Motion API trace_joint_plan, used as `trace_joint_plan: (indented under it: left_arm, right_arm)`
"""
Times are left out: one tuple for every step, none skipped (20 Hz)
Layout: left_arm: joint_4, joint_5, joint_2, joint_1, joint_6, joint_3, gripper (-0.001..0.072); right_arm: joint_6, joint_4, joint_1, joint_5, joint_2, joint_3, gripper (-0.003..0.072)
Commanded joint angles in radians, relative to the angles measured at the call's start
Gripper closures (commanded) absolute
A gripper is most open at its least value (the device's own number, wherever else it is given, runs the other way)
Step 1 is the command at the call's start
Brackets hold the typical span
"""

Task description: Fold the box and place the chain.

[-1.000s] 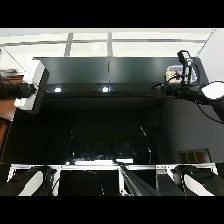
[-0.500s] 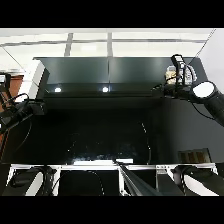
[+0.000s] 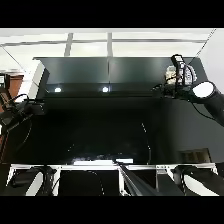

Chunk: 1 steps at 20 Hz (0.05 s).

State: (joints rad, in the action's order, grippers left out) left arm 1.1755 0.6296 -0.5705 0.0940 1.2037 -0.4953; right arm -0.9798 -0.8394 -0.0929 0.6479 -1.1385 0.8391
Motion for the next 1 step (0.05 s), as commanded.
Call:
trace_joint_plan:
  left_arm:
    - [0.0, -0.002, 0.001, 0.0, 0.0, 0.001, 0.0683]
  right_arm:
    - [0.0, 0.0, -0.001, 0.0, 0.0, 0.0, 0.067]
